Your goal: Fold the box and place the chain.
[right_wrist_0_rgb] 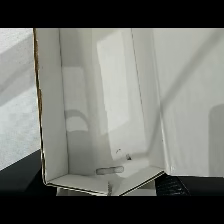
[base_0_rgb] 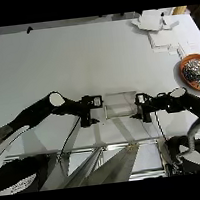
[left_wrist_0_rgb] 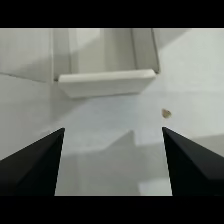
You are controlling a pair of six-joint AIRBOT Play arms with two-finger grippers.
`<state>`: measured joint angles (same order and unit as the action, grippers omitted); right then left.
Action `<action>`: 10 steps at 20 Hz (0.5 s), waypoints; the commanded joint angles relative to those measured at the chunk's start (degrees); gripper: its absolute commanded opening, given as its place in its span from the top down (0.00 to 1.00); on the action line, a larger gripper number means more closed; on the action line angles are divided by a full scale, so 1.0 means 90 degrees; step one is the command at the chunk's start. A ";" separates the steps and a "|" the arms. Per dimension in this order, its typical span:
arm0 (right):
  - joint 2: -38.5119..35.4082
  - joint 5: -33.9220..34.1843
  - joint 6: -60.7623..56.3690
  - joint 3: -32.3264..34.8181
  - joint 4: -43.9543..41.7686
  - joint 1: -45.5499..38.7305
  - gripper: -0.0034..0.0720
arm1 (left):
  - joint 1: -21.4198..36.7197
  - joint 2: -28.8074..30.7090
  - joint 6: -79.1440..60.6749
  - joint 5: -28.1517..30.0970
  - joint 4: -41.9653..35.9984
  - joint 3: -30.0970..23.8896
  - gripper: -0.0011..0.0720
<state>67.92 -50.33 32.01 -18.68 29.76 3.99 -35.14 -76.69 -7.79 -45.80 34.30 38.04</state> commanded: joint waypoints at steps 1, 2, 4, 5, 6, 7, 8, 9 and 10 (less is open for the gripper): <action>-0.0005 -0.0002 -0.0002 0.0000 0.0000 0.0000 0.38 | -0.0034 -0.0539 -0.1137 0.0488 -0.0993 -0.0078 0.03; -0.0005 -0.0002 -0.0002 0.0000 0.0000 0.0000 0.38 | -0.0036 -0.0566 -0.1137 0.0488 -0.1005 -0.0078 0.03; -0.0005 0.0000 -0.0002 0.0000 0.0000 0.0000 0.38 | -0.0041 -0.0576 -0.1137 0.0442 -0.1132 -0.0078 0.03; -0.0005 -0.0002 -0.0002 0.0000 0.0000 0.0000 0.38 | -0.0075 -0.0578 -0.1137 0.0447 -0.1214 -0.0078 0.03; -0.0005 -0.0002 -0.0002 0.0000 0.0000 0.0000 0.38 | -0.0119 -0.0585 -0.1139 0.0454 -0.1292 -0.0078 0.03; -0.0005 -0.0002 -0.0002 0.0000 0.0000 0.0000 0.38 | -0.0165 -0.0593 -0.1139 0.0488 -0.1314 -0.0078 0.03; -0.0005 0.0000 -0.0002 0.0000 0.0000 0.0000 0.38 | -0.0219 -0.0605 -0.1139 0.0527 -0.1345 -0.0078 0.03; -0.0005 0.0000 -0.0002 0.0000 -0.0002 0.0000 0.38 | -0.0260 -0.0612 -0.1141 0.0580 -0.1472 -0.0078 0.03; -0.0005 0.0000 0.0000 0.0000 -0.0002 0.0000 0.38 | -0.0277 -0.0631 -0.1141 0.0627 -0.1613 -0.0075 0.03</action>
